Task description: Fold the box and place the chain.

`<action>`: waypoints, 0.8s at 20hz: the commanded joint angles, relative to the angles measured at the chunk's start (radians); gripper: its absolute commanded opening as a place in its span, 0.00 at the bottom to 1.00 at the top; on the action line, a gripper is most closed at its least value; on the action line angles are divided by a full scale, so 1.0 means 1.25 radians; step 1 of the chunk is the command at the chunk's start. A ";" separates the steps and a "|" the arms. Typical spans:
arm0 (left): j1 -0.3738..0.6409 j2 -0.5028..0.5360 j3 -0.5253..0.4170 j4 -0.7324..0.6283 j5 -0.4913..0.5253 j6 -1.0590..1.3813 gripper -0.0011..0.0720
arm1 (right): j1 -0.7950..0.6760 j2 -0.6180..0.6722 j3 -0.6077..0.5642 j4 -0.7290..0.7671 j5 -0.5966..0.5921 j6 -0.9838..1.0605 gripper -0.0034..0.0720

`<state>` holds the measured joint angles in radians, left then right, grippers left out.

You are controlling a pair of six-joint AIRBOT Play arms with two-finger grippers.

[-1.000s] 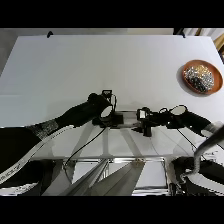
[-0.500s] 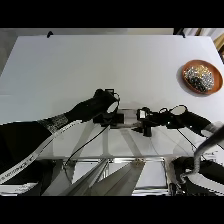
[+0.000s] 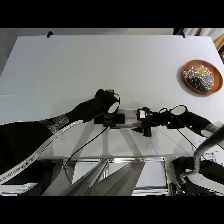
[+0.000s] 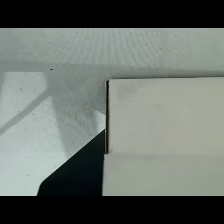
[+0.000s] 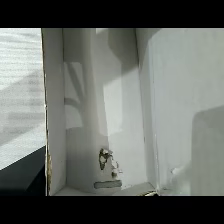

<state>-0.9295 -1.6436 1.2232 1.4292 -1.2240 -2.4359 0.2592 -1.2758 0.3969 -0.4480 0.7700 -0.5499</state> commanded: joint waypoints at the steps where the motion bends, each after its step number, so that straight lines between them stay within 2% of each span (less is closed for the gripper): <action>1: -0.001 -0.001 0.001 -0.001 0.001 -0.015 0.02 | 0.000 0.000 0.000 0.000 0.001 0.000 0.57; 3: -0.001 0.000 0.001 -0.002 0.000 -0.014 0.07 | 0.000 0.000 0.000 0.000 0.001 0.000 0.57; 5: -0.001 0.001 0.001 -0.002 -0.003 -0.011 0.29 | 0.000 0.000 0.000 0.000 0.001 0.000 0.57; 6: 0.001 0.005 0.001 -0.002 -0.012 -0.005 0.33 | 0.000 0.000 0.000 0.000 0.000 0.000 0.57; 11: 0.022 0.054 0.001 0.000 -0.023 0.089 0.33 | 0.000 0.000 0.000 0.000 0.001 0.000 0.57; 16: 0.076 0.158 0.001 -0.006 -0.076 0.230 0.33 | 0.000 0.000 0.000 0.000 0.000 0.000 0.57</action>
